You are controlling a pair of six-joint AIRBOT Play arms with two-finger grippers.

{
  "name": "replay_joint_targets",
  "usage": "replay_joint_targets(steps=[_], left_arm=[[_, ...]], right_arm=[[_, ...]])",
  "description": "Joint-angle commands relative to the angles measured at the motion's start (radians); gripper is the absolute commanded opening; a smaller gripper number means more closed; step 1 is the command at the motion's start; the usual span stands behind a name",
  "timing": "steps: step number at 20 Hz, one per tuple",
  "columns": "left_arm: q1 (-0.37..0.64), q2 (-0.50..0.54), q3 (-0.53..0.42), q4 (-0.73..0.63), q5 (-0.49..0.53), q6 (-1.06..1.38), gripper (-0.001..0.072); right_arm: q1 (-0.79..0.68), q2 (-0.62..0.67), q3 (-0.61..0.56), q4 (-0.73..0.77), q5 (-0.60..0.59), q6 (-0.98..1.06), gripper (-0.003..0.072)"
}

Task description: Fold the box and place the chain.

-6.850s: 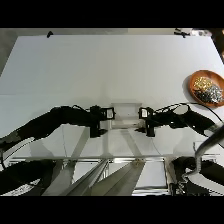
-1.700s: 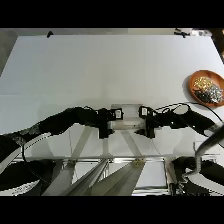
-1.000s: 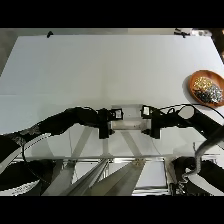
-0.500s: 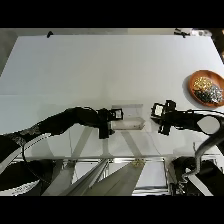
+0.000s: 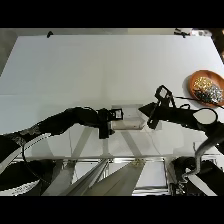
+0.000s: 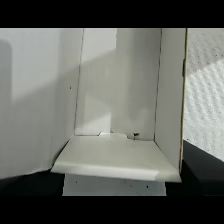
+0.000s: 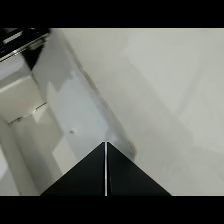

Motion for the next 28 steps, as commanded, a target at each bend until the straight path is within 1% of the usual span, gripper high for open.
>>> replay_joint_targets(steps=[1,4,6,10,13,15,17,18,20,22,24,26,27,28], left_arm=[[0.001,0.001,0.0,0.0,0.0,0.0,0.0138],[0.001,0.001,0.0,0.0,0.0,0.0,0.0138],[0.001,0.001,0.0,0.0,0.0,0.0,0.0138],[0.001,0.001,0.0,0.0,0.0,0.0,0.0138],[0.001,0.001,0.0,0.0,0.0,0.0,0.0138],[0.001,0.001,0.0,0.0,0.0,0.0,0.0138],[0.001,0.001,0.0,0.0,0.0,0.0,0.0138],[0.001,0.001,0.0,0.0,0.0,0.0,0.0138],[0.001,0.001,0.0,0.0,0.0,0.0,0.0138],[0.001,0.001,0.0,0.0,0.0,0.0,0.0138],[0.001,0.001,0.0,0.0,0.0,0.0,0.0138],[0.001,0.001,0.0,0.0,0.0,0.0,0.0138],[0.001,0.001,0.0,0.0,0.0,0.0,0.0138],[0.001,0.001,0.0,0.0,0.0,0.0,0.0138]], right_arm=[[0.001,-0.154,0.0,0.116,-0.108,0.002,0.0015],[0.001,-0.24,0.0,0.106,-0.115,0.034,0.0015],[0.001,-0.264,0.0,0.098,-0.106,0.047,0.0015],[0.001,-0.265,0.0,0.047,-0.043,0.054,0.0015],[0.001,-0.262,0.003,0.04,-0.011,0.056,0.0015],[0.0,-0.248,0.029,0.031,0.024,0.086,0.0015],[0.0,-0.216,0.092,-0.015,0.08,0.172,0.0015],[0.0,-0.195,0.125,-0.052,0.102,0.222,0.0015],[0.0,-0.147,0.196,-0.174,0.156,0.331,0.0015],[0.0,-0.102,0.249,-0.348,0.246,0.435,0.0015],[0.0,-0.077,0.264,-0.52,0.383,0.449,0.0011],[0.0,-0.079,0.263,-0.716,0.578,0.441,0.0012],[0.0,-0.079,0.263,-0.801,0.628,0.44,0.0013],[0.0,-0.079,0.263,-0.861,0.646,0.438,0.0014]])
